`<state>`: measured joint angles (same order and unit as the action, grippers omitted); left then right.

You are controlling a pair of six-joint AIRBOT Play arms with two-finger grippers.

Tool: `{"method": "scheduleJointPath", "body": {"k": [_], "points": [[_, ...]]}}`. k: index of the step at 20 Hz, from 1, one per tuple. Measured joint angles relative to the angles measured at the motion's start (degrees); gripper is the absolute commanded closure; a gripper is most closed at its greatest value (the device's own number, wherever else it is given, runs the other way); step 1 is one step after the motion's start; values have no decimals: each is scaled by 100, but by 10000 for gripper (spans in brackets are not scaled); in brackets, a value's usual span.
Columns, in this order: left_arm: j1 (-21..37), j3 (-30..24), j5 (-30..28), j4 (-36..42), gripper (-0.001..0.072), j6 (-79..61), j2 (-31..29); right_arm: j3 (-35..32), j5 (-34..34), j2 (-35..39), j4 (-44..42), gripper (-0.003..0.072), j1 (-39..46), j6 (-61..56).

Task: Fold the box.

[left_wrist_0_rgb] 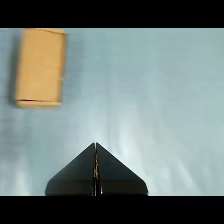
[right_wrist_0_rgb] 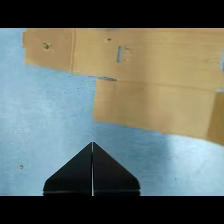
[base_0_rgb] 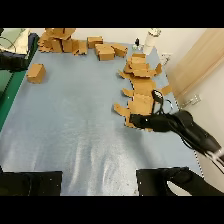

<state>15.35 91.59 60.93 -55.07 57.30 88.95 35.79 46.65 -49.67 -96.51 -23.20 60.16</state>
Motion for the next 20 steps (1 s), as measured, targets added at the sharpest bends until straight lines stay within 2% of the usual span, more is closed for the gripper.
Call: {"method": "scheduleJointPath", "body": {"k": [2,5,7,11,14,20], "points": [[-332,-212,538,2,702,98,-192,575,199,-643,-109,682,0,352],[-1073,-1027,901,127,702,221,-520,1412,490,-1495,-271,682,-24,772],[-1635,-1744,850,184,702,299,-761,1893,682,-1993,-337,682,-90,1001],[-2577,-2894,278,258,699,448,-1217,2374,846,-2643,-431,681,-387,1379],[-2968,-3230,31,315,697,498,-1364,2494,953,-2879,-468,681,-584,1491],[-3180,-3403,-101,391,697,529,-1440,2557,1408,-3005,-483,682,-719,1530]]}}
